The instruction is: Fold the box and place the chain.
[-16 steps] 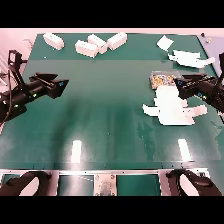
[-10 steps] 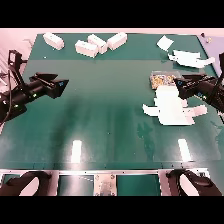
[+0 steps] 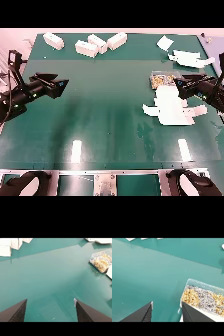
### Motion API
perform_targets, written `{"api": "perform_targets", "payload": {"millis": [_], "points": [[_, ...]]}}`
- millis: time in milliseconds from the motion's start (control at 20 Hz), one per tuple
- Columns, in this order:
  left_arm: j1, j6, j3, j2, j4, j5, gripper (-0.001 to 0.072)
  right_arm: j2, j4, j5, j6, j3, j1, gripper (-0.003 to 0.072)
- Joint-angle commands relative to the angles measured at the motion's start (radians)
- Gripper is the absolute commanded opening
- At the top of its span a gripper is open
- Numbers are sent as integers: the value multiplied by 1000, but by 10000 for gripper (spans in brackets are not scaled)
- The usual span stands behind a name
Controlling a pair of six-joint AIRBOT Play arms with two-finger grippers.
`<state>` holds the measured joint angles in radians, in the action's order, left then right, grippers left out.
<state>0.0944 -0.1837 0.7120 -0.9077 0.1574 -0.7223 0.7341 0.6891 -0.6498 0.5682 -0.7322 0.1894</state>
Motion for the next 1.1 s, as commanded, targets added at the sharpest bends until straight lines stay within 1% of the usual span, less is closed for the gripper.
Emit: {"api": "perform_targets", "payload": {"millis": [0,250,300,350,400,450,500,650,700,750,800,850,900,950,1000,1050], "points": [[0,0,0,1,0,0,699,0,0,0,0,0,0,426],[0,0,0,1,0,0,699,0,-1,-5,0,0,-1,425],[0,0,0,1,0,0,699,-1,-9,14,-14,-2,-1,425],[0,0,0,1,0,0,699,-1,-16,65,-29,-5,0,421],[0,0,0,1,0,0,699,6,-7,92,-29,-20,13,393],[0,0,0,0,0,0,699,28,5,68,-23,-56,47,393],[0,0,0,1,0,0,699,68,15,-6,-22,-106,100,394],[0,0,0,1,0,0,699,232,16,-305,-6,-256,284,397],[0,0,0,1,0,0,699,288,20,-386,1,-298,339,397],[0,0,0,1,0,1,699,343,19,-443,1,-331,393,396],[0,0,0,1,0,1,699,384,18,-447,0,-350,439,396],[0,0,0,1,0,0,699,409,-6,-418,0,-359,471,398],[0,0,0,1,0,0,699,418,-51,-400,2,-360,499,419],[0,0,0,0,0,0,699,421,-69,-407,-4,-352,523,424],[0,0,0,1,0,0,699,426,-55,-397,-2,-355,537,420],[0,0,0,0,0,1,699,439,-1,-399,39,-368,557,406]]}}
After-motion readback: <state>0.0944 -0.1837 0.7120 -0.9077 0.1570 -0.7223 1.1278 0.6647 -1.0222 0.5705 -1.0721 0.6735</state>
